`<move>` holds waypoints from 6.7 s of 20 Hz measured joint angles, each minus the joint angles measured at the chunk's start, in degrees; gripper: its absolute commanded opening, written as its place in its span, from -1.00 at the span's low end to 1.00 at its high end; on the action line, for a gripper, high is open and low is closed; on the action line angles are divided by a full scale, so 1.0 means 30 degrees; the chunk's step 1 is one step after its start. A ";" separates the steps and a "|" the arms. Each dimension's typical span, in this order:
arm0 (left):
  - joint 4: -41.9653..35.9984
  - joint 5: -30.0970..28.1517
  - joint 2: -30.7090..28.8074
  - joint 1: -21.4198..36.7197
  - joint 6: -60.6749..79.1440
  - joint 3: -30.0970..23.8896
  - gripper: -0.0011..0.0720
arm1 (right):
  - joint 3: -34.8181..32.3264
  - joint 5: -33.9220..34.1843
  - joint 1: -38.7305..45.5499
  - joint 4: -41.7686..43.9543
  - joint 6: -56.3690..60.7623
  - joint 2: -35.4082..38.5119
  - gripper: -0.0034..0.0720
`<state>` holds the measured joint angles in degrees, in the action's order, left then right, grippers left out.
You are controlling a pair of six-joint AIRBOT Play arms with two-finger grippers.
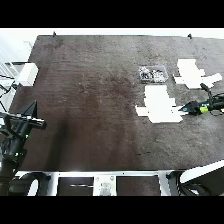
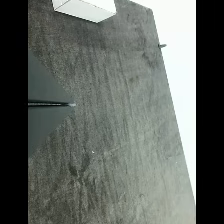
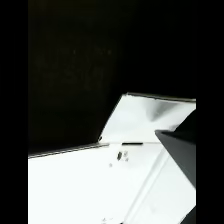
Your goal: Fold the box and place the chain.
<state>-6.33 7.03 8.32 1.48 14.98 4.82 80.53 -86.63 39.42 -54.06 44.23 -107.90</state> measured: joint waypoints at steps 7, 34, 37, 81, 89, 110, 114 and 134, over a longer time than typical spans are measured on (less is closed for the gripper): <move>-0.0007 0.0007 0.0000 0.0000 0.0000 0.0000 -0.92 | -0.1195 -0.1297 -0.0401 0.1479 -0.0546 0.0699 -0.89; 0.0007 0.1617 0.0000 0.0000 -0.0015 0.0000 0.82 | -1.0010 1.3005 -1.3996 1.1016 -0.2033 0.7155 -0.89; 0.0015 0.2514 0.0401 0.0000 -0.0109 0.0226 0.82 | -1.0491 1.3763 -1.4112 1.1227 -0.2703 0.7155 -0.89; 1.4287 2.2768 3.8526 -0.3679 -1.7478 3.6297 0.66 | -1.1781 1.5089 -1.4651 1.5686 -0.9304 0.6747 -0.88; 1.2925 2.3496 3.9656 -0.3687 -1.7056 3.6778 0.31 | -1.1781 1.5074 -1.4651 1.5686 -0.9471 0.6747 -0.88; 1.1715 2.6724 3.9401 -0.3701 -1.0222 3.6778 -0.94 | -1.1744 1.4528 -1.2116 1.6954 -0.9500 0.6761 -0.01; 1.1453 2.6272 3.7827 -0.3708 -0.8174 3.5255 -0.94 | -1.1744 1.2524 -1.0032 1.8003 -0.9959 0.6761 -0.02; 1.0841 1.9569 3.6130 -0.3694 0.0066 2.9070 -0.92 | -1.1744 0.8524 -0.8131 1.9919 -1.4192 0.6768 0.12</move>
<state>26.20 65.73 116.71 -9.61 15.18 92.03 45.30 -61.06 15.03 5.69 1.65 -87.59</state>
